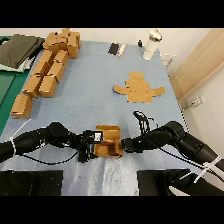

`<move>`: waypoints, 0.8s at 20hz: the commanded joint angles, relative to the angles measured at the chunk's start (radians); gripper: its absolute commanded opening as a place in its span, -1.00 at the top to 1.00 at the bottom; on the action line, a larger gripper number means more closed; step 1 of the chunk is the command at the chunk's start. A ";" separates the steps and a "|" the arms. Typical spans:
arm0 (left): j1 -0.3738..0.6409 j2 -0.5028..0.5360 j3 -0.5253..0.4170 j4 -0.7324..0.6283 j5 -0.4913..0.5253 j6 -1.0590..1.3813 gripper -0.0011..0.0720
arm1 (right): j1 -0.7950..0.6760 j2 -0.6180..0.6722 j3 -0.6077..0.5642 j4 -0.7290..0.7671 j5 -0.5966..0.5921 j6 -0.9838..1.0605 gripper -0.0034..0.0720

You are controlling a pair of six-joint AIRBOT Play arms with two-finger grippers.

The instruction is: Fold the box.

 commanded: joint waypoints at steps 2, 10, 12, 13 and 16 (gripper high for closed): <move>0.000 0.000 0.001 0.000 0.001 0.000 -0.44 | 0.002 0.000 0.005 -0.068 -0.038 0.050 0.21; 0.000 0.000 0.001 0.000 0.001 0.000 -0.44 | 0.002 0.125 0.041 0.069 -0.084 0.051 0.20; 0.000 0.000 0.001 0.000 0.001 0.000 -0.44 | 0.002 0.139 0.041 0.107 -0.082 0.051 0.03; 0.000 0.000 0.001 0.000 0.001 0.000 -0.44 | 0.002 0.134 0.041 0.113 -0.082 0.051 -0.07; 0.000 0.000 0.002 0.000 0.013 0.021 -0.44 | 0.002 0.092 0.040 0.113 -0.081 0.051 -0.07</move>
